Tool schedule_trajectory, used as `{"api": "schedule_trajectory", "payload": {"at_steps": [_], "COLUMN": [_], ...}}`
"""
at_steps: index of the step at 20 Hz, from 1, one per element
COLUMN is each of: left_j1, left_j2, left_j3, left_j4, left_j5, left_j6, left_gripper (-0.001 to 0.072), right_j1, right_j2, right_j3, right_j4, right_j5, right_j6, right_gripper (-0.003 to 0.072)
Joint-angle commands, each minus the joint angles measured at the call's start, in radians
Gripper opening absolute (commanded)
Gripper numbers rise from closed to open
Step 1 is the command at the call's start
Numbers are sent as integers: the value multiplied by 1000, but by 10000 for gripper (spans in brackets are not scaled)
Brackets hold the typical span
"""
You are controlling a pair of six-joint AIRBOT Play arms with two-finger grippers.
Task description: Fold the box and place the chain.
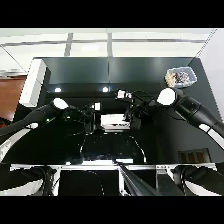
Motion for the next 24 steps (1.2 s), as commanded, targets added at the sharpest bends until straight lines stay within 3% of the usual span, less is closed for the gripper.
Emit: {"api": "schedule_trajectory", "payload": {"at_steps": [1, 12, 14, 17, 19, 24], "left_j1": [-1, -1, -1, -1, -1, -1], "left_j2": [0, 0, 0, 0, 0, 0], "left_j3": [0, 0, 0, 0, 0, 0], "left_j4": [1, 1, 0, 1, 1, 1], "left_j5": [-3, -3, -3, -3, -3, -3], "left_j6": [2, 2, 2, 2, 2, 2], "left_gripper": [421, 421, 421, 421, 421, 421], "right_j1": [3, 3, 3, 3, 3, 3], "right_j2": [-5, -7, -7, -7, -7, -7], "right_j3": [-3, -28, -31, -33, -33, -33], "right_j4": [0, 2, 0, 0, 0, 3], "right_j5": [-12, -9, -5, -5, -4, -4], "right_j6": [6, 6, 6, 6, 6, 6], "right_gripper": [169, 172, 261, 262, 323, 320]}}
